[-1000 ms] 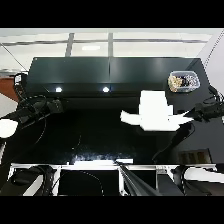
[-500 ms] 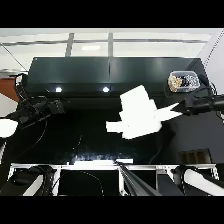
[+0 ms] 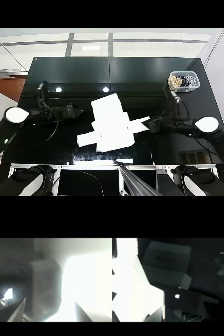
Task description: Fold the box and place the chain.
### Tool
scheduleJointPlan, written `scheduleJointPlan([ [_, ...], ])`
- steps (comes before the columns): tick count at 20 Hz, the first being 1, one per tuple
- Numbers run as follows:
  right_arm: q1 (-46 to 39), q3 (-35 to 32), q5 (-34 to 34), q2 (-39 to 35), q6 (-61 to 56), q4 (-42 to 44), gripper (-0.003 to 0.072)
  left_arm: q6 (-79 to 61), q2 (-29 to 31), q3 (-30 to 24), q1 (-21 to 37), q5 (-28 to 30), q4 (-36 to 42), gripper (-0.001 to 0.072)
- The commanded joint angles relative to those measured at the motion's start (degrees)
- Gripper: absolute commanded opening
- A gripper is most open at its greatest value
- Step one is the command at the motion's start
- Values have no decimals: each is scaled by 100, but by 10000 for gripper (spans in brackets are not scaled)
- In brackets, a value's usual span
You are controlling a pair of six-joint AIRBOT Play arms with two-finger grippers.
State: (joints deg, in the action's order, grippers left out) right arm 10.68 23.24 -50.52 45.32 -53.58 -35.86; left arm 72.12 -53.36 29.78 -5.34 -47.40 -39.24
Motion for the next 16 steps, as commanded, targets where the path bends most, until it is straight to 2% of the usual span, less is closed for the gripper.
scheduleJointPlan([
  [1, 785, -243, 835, -155, -111, 52, 33, -2072, -1248, 37, 328, -1370, 1847, 698],
  [3, 833, -243, 859, -155, -155, 94, 33, -2282, -1770, 44, 393, -1707, 1856, 698],
  [5, 833, -243, 881, -155, -155, 96, 34, -2754, -2124, 66, 339, -1764, 1864, 699],
  [8, 833, -243, 879, -155, -157, 111, 33, -3770, -2588, 170, 101, -1884, 2345, 698],
  [10, 833, -243, 876, -155, -168, 140, 33, -4756, -2870, 319, -28, -2444, 2695, 698],
  [13, 833, -243, 876, -155, -195, 138, 33, -5239, -3209, 619, -144, -2983, 2155, 677],
  [16, 833, -243, 876, -155, -205, 138, 33, -5445, -3276, 835, -201, -3086, 1329, 543],
])
